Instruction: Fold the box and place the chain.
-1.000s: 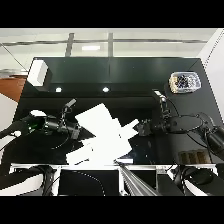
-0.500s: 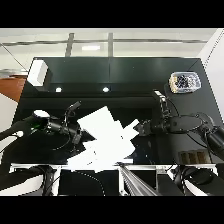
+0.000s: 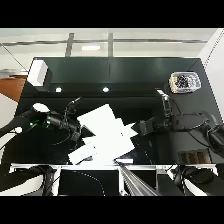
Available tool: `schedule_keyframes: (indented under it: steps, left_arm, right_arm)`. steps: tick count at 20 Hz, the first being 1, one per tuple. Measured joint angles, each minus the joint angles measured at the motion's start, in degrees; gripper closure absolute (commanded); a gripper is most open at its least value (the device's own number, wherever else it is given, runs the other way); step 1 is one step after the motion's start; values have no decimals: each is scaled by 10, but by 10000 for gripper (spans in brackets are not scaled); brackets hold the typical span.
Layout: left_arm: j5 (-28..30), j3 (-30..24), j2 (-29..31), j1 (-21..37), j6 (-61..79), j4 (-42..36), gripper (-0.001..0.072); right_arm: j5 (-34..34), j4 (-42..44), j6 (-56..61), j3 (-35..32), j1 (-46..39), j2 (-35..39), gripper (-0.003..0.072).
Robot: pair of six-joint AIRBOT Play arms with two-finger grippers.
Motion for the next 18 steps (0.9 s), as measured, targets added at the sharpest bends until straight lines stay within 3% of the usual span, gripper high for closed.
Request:
schedule_keyframes:
  steps: [3,6,9,12,15,18]
  left_arm:
    - [11,33,37,-13,0,33,689]
    - [60,50,103,-56,0,95,689]
    - [168,40,173,-124,0,179,682]
    - [288,15,200,-167,0,228,682]
    - [329,4,189,-185,-1,245,682]
    - [339,0,165,-192,-3,252,682]
  right_arm:
    - [-47,-47,0,29,-64,0,-22]
    - [-89,-122,-30,61,-126,1,-22]
    - [-86,-224,-74,74,-158,1,-22]
    - [-32,-282,-95,79,-169,1,-22]
    - [21,-245,-122,77,-174,0,-23]
    - [38,-163,-222,60,-175,0,-23]
